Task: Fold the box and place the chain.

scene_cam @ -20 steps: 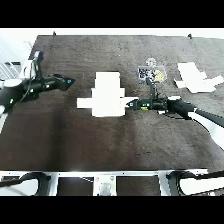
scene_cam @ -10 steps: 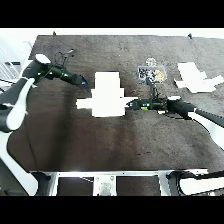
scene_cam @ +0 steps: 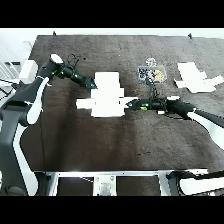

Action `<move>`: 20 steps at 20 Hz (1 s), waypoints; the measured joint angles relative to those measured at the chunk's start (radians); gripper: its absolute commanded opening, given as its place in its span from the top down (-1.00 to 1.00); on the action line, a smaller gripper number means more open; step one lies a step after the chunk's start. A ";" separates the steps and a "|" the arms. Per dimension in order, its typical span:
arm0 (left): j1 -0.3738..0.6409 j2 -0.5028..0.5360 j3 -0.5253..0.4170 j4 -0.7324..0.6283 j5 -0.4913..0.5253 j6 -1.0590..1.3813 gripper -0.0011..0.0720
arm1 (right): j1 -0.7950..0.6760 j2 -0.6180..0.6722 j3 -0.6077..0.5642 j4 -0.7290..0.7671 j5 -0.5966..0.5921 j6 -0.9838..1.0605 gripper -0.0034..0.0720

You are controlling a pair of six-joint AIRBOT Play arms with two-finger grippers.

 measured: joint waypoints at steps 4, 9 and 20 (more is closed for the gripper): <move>0.000 -0.025 0.009 -0.036 -0.025 0.008 -0.30 | 0.002 0.000 0.000 0.000 0.000 0.001 0.87; 0.000 -0.036 0.013 -0.056 -0.056 0.017 -0.30 | 0.002 0.000 0.000 0.000 0.000 0.002 0.87; -0.002 -0.065 0.013 -0.101 -0.079 0.043 0.01 | 0.002 0.000 0.000 -0.001 0.000 0.002 0.87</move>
